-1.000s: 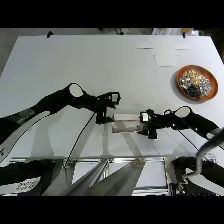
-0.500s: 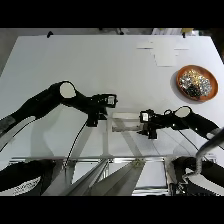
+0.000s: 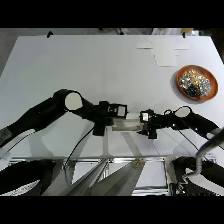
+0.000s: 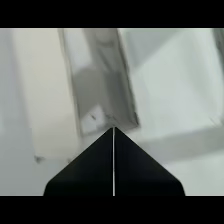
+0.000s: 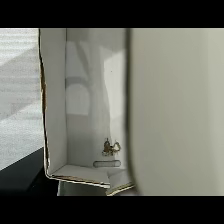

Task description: Fold the box and place the chain.

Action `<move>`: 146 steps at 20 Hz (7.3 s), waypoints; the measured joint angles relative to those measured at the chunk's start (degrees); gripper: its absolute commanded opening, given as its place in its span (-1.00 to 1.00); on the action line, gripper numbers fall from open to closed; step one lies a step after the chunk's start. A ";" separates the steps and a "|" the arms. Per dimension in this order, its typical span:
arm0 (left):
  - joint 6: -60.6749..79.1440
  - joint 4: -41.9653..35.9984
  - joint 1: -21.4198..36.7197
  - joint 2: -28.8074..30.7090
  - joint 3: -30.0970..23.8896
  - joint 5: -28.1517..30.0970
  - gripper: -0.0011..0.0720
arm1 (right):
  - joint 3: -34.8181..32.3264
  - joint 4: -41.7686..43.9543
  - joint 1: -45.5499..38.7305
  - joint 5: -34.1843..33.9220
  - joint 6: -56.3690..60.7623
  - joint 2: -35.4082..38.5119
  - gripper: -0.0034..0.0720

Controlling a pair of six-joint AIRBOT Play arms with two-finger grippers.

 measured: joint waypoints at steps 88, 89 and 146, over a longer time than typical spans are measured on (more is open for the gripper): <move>1.97 -3.26 -3.02 -7.54 -7.30 12.63 -0.71 | 0.00 -0.09 0.00 0.04 -0.09 0.00 0.00; 1.36 -3.37 -3.06 -7.54 -7.30 12.11 -0.95 | 0.00 -0.09 0.00 0.04 -0.09 0.00 0.00; -58.97 -16.22 6.40 2.23 -15.39 7.65 -0.14 | 0.00 -0.07 0.00 0.04 -0.07 0.00 0.00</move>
